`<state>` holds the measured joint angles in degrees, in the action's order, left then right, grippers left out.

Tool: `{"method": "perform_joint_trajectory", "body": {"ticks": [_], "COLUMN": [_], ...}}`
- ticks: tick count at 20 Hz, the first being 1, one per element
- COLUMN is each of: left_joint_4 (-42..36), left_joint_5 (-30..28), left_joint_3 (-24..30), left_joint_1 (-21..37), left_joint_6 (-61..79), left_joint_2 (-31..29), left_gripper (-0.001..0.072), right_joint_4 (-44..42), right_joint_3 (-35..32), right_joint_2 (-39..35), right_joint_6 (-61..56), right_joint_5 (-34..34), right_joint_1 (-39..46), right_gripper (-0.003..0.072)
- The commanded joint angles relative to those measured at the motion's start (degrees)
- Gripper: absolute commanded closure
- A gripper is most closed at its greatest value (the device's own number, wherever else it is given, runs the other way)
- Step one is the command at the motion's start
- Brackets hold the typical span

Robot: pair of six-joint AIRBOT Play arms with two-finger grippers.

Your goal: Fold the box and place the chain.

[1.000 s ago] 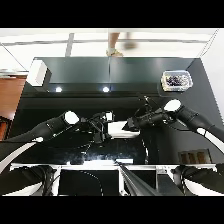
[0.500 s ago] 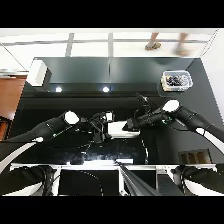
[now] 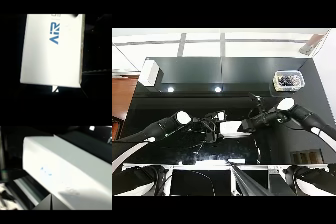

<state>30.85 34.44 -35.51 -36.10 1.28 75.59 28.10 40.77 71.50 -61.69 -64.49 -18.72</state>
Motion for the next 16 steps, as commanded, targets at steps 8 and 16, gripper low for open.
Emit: {"method": "perform_joint_trajectory", "body": {"ticks": [8, 16], "left_joint_4": [6.0, 16.4], "left_joint_5": [0.3, 9.2], "left_joint_3": [0.0, -1.4], "left_joint_1": [0.1, -0.3], "left_joint_6": [-2.0, -20.0], "left_joint_2": [-3.3, -15.7], "left_gripper": [0.0003, 0.0006], "right_joint_4": [-3.3, 5.0], "right_joint_3": [4.8, 4.8], "right_joint_2": [-13.6, -15.3], "right_joint_6": [0.7, 1.4], "right_joint_5": [-16.6, -15.1], "right_joint_1": [25.6, 32.9], "right_gripper": [0.0676, 0.0676]}}
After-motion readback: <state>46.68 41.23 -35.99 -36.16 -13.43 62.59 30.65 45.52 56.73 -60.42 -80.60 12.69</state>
